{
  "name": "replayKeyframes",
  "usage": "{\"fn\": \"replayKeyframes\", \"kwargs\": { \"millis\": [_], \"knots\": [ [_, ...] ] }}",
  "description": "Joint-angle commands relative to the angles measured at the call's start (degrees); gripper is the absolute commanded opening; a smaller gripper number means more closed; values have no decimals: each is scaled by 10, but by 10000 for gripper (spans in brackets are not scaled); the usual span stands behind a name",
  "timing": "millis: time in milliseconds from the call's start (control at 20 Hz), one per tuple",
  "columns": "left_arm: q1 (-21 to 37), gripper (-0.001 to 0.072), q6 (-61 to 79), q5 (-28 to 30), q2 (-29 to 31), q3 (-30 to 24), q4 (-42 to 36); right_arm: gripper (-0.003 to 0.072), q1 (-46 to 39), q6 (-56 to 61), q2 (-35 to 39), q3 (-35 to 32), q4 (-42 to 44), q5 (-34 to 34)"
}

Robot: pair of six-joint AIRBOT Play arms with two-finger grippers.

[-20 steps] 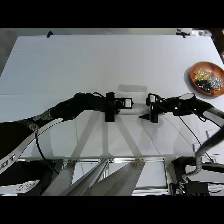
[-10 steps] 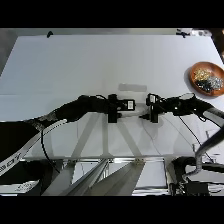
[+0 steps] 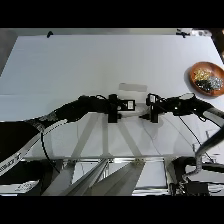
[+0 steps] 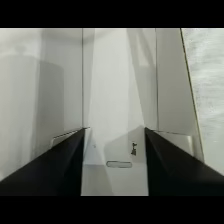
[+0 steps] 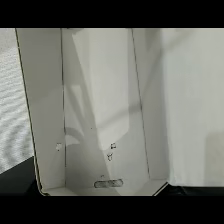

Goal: Fold the box and place the chain.

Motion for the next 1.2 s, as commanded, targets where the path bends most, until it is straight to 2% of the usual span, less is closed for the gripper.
{"fn": "replayKeyframes", "kwargs": {
  "millis": [0,100,200,250,400,450,500,650,700,1150],
  "knots": [
    [0,408,0,-10,0,0,0,438,1,-1,0,0,0,0],
    [0,476,0,-12,0,0,0,438,1,-1,0,0,0,0],
    [-1,646,0,-19,-1,0,-2,438,1,-1,0,0,0,0],
    [-3,699,0,-27,-3,0,-2,438,1,-1,0,0,0,0],
    [-11,696,0,-31,-6,0,-4,438,1,-1,0,0,0,0],
    [-11,671,0,-25,-6,0,-6,438,1,-1,0,0,0,0],
    [-11,565,0,-13,-6,0,-6,438,1,-1,0,0,0,0],
    [-4,64,-8,47,5,0,-6,438,1,-1,0,0,0,0],
    [1,9,-21,61,11,0,-6,438,1,-1,0,0,0,0],
    [67,6,-208,81,96,0,9,438,1,-1,0,0,0,0]
  ]
}}
